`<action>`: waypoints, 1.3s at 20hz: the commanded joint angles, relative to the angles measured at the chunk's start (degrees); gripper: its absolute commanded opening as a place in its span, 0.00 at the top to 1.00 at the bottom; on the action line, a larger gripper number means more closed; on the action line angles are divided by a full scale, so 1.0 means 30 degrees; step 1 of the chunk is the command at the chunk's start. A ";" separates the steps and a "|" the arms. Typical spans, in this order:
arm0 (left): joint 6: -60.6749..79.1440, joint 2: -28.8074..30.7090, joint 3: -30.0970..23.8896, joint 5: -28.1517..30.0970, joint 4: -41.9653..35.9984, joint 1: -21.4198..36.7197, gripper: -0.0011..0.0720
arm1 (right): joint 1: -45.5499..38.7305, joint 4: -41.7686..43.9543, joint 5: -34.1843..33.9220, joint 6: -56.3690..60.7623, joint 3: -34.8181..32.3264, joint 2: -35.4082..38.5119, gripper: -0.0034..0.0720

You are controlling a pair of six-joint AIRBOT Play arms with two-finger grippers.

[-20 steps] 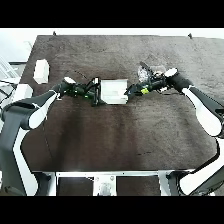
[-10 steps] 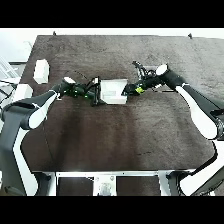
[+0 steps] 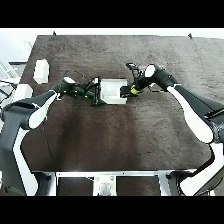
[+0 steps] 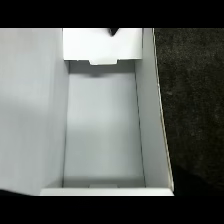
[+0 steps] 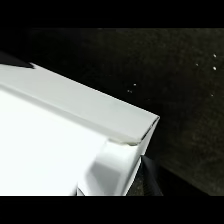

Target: Fold the box and place the chain.

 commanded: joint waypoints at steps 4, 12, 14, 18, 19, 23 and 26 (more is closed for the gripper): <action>0.0007 -0.0015 0.0000 0.0000 0.0000 -0.0015 0.34 | 0.1341 -0.5100 -0.0342 0.5610 0.0794 -0.0044 0.38; 0.0007 -0.0015 0.0000 0.0000 0.0000 -0.0015 0.34 | 0.2084 -0.7089 0.1217 0.7300 0.2718 -0.1566 0.38; 0.0007 -0.0015 0.0000 0.0007 0.0000 -0.0015 0.34 | 0.2084 -0.7839 0.2331 0.7708 0.3300 -0.1712 0.38; 0.0007 -0.0015 0.0000 0.0007 0.0000 -0.0015 0.34 | 0.2091 -0.8080 0.2790 0.8072 0.3883 -0.1902 0.40; 0.0007 -0.0015 0.0000 0.0007 0.0000 -0.0015 0.34 | 0.2091 -0.8094 0.2841 0.8269 0.3898 -0.1996 0.40; 0.0007 -0.0015 0.0000 0.0022 0.0007 -0.0015 0.34 | 0.2135 -0.8087 0.3045 0.8553 0.3891 -0.2412 0.43; 0.0007 -0.0015 0.0000 0.0029 0.0000 -0.0015 0.34 | 0.2200 -0.8080 0.2805 0.8721 0.3898 -0.2441 0.44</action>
